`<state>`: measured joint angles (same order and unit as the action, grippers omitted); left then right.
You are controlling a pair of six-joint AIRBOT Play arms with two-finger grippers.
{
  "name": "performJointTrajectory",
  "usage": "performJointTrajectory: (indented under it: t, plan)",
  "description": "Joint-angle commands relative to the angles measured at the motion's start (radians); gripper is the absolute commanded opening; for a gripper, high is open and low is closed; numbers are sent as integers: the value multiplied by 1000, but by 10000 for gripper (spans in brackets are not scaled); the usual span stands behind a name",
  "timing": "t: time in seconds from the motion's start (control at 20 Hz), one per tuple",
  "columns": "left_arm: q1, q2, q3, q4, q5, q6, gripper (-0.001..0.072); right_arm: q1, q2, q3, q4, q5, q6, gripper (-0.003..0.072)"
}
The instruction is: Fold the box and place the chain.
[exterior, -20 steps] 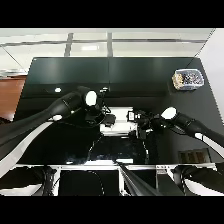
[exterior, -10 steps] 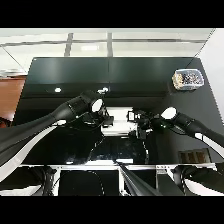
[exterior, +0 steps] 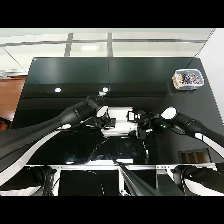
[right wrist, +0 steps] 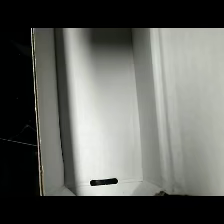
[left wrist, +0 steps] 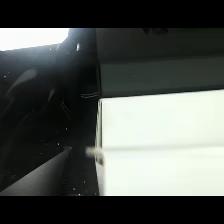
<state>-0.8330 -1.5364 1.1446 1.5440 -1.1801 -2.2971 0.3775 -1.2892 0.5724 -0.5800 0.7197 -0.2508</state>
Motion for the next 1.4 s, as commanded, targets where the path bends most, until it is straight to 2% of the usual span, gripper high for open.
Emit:
performJointTrajectory:
  t: [0.0,0.05,0.25,0.3,0.4,0.45,0.5,0.55,0.6,0.75,0.8,0.85,0.95,1.05,1.1,1.15,1.35]
  plan:
    - [-9,-23,12,11,-5,-16,395,1,0,0,0,0,0,296]
    - [-11,-29,21,11,-6,-16,389,1,0,0,0,0,0,296]
    - [-11,-32,53,11,-5,-19,55,1,0,0,0,0,0,296]
    - [-11,-34,57,10,-5,-19,23,1,0,0,0,0,0,296]
    - [-11,-39,58,-14,-6,-18,24,1,0,0,0,0,0,296]
    - [-11,-40,58,-23,-6,-18,31,1,0,0,0,0,0,296]
    - [-11,-40,58,-32,-5,-16,146,1,0,0,1,0,0,296]
    - [-11,-40,58,-33,-6,-16,347,1,0,0,0,0,0,296]
    - [-10,-40,58,-30,-9,-16,451,1,0,0,0,0,0,296]
    - [2,-47,57,-31,-10,-20,451,1,0,0,0,0,0,296]
    - [4,-48,57,-32,-10,-24,396,1,0,0,0,0,0,296]
    - [4,-49,57,-31,-10,-24,300,1,0,0,0,0,0,296]
    - [4,-49,57,-31,-8,-19,26,1,0,0,1,0,0,296]
    - [4,-48,57,-31,-7,-18,23,0,0,0,1,1,0,304]
    - [4,-48,57,-31,-7,-17,23,0,0,0,2,-4,14,418]
    - [4,-48,57,-31,-7,-15,23,0,3,0,0,-17,41,699]
    - [3,-48,57,-39,-10,-15,23,-10,82,0,-129,18,91,710]
